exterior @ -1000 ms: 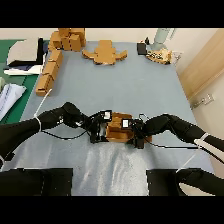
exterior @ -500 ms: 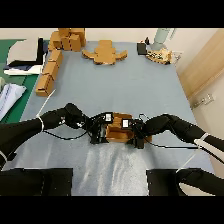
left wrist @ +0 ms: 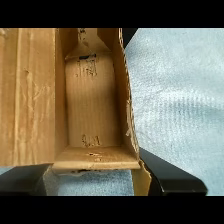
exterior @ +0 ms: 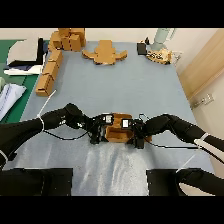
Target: Fold the box.
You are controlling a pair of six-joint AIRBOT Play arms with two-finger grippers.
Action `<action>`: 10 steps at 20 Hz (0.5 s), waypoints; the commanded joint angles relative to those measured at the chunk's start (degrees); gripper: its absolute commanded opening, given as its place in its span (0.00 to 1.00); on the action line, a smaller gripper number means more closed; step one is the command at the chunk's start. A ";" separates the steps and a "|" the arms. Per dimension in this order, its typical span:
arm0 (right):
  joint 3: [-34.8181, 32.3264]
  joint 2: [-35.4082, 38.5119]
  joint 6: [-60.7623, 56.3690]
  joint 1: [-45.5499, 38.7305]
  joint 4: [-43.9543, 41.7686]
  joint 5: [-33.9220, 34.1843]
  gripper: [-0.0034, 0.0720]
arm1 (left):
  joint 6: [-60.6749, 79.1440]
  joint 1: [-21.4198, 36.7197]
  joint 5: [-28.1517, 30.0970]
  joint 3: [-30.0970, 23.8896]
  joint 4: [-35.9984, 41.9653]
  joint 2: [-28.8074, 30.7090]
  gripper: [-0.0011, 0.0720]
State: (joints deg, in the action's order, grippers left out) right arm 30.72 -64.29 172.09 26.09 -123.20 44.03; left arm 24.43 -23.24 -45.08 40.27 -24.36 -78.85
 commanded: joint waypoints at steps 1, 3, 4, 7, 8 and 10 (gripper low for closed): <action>0.00 -0.02 -0.04 0.02 -0.02 0.00 0.71 | -0.02 0.00 0.98 0.02 -0.02 -0.04 0.72; 0.00 -0.02 -0.04 0.02 0.00 0.00 0.71 | -1.18 -0.24 1.20 0.02 0.00 -0.02 0.72; 0.00 -0.02 -0.04 0.02 -0.02 -0.02 0.71 | -2.27 -0.42 1.11 0.02 0.02 -0.02 0.72; 0.00 -0.02 -0.04 0.02 -0.02 -0.02 0.71 | -2.62 -0.70 1.03 0.02 0.15 0.02 0.72; 0.00 -0.02 -0.04 0.02 0.00 -0.02 0.71 | -2.62 -0.68 1.05 0.02 0.13 0.02 0.72; 0.00 -0.02 -0.04 0.02 -0.02 0.00 0.71 | -2.62 -0.70 1.03 0.02 0.15 0.02 0.72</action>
